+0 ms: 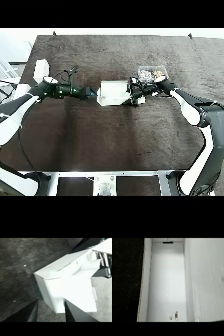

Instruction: Fold the box and place the chain.

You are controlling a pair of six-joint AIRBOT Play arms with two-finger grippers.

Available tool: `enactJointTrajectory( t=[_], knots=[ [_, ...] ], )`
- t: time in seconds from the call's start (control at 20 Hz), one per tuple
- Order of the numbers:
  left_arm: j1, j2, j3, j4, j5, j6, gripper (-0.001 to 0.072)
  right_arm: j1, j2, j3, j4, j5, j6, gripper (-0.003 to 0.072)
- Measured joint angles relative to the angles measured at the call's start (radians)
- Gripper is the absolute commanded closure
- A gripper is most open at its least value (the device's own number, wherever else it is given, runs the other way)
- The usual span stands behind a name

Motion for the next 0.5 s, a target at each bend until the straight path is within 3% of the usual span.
enactJointTrajectory(
  t=[0.5],
  knots=[
    [-0.052, 0.002, 0.025, 0.004, 0.014, -0.071, 0.0326, 0.0, 0.0, 0.0, 0.0, 0.0, 0.0, 0.0252]
  ],
)
